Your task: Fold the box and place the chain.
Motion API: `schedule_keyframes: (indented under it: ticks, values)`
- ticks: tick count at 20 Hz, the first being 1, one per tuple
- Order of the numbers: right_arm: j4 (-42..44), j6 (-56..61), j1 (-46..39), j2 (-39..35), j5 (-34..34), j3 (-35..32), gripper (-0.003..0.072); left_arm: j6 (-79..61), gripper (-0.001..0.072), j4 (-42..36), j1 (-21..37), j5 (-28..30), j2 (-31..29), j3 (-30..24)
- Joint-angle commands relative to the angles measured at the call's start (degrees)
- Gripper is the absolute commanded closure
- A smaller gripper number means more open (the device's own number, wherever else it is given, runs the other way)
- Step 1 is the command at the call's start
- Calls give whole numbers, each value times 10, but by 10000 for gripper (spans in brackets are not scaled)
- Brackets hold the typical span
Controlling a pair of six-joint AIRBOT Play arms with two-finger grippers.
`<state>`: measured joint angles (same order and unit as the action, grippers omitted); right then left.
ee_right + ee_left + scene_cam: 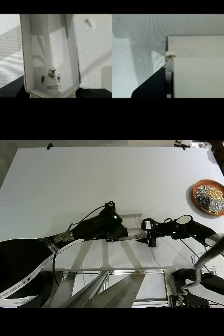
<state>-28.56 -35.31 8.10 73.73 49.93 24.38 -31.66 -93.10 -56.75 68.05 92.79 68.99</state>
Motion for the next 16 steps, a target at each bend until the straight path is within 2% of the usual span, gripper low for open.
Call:
schedule_keyframes:
  ticks: [1,2,3,5,6,7,8,10,11,16]
  values:
    - [-1,-1,0,0,0,0,329,0,700,2,0,-8,0,0]
    - [-1,-1,0,0,1,0,329,-2,687,2,0,-8,0,0]
    - [-1,-1,0,0,0,0,329,-14,587,0,0,-8,0,0]
    - [-1,-1,0,0,1,0,329,-30,210,0,0,3,0,0]
    - [-1,-1,0,0,0,0,329,-30,217,0,0,6,0,0]
    - [-1,-1,0,0,1,0,329,-30,291,0,0,7,0,0]
    - [-1,-1,0,0,0,0,329,-28,462,0,0,7,0,0]
    - [-1,-1,0,0,1,0,329,-28,676,1,-1,2,0,0]
    - [-1,-1,0,0,1,0,329,-28,701,1,-1,2,0,0]
    - [-1,-1,0,0,1,0,329,-30,690,0,-3,3,0,0]
